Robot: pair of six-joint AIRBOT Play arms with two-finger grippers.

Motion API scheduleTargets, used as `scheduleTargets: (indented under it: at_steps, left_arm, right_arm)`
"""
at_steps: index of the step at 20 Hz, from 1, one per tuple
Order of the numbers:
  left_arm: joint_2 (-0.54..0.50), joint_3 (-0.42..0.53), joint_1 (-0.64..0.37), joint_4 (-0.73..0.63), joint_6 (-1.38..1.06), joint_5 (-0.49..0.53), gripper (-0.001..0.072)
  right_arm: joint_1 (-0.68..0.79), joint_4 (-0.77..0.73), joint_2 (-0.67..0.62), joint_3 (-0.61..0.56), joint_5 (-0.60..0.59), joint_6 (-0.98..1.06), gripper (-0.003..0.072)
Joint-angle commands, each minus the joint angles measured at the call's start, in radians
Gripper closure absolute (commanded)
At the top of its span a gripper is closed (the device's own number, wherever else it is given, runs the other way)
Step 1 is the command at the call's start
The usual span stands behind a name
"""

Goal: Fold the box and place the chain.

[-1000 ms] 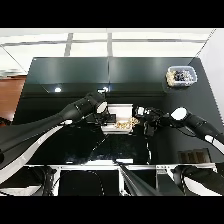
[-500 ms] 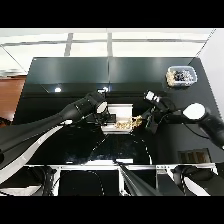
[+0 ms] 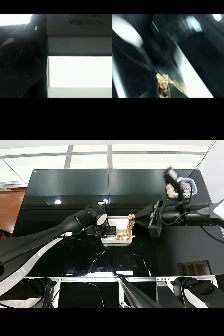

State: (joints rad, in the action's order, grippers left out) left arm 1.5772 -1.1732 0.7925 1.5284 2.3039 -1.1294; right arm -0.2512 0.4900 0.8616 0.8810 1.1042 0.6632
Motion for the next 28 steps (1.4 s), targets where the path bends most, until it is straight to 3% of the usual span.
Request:
scheduleTargets:
  at_steps: [1, 6, 10, 12, 13, 22, 28]
  left_arm:
    - [0.001, -0.001, -0.001, 0.000, 0.000, 0.000, 0.0680]
    - [0.001, -0.001, -0.001, 0.000, 0.000, 0.000, 0.0680]
    - [0.001, -0.001, -0.001, 0.000, 0.000, 0.000, 0.0680]
    - [0.001, -0.001, -0.001, 0.000, 0.000, 0.002, 0.0679]
    - [0.001, -0.001, -0.001, 0.000, 0.000, 0.002, 0.0679]
    - [0.001, 0.000, -0.001, 0.000, 0.000, 0.003, 0.0680]
    - [-0.001, -0.013, -0.001, -0.024, 0.012, -0.012, 0.0676]
  right_arm:
    - [-0.001, -0.129, 0.000, 0.026, -0.015, 0.011, 0.0673]
    - [-0.044, 0.015, 0.094, -0.026, -0.014, 0.082, 0.0672]
    - [-0.090, 0.030, 0.193, -0.116, -0.067, 0.090, 0.0669]
    - [-0.089, 0.071, 0.210, -0.129, -0.105, 0.110, 0.0458]
    - [-0.087, 0.095, 0.210, -0.127, -0.115, 0.119, 0.0437]
    - [0.154, 0.113, 0.207, -0.119, 0.111, 0.119, 0.0439]
    - [0.172, 0.113, 0.207, -0.120, 0.116, 0.117, 0.0439]
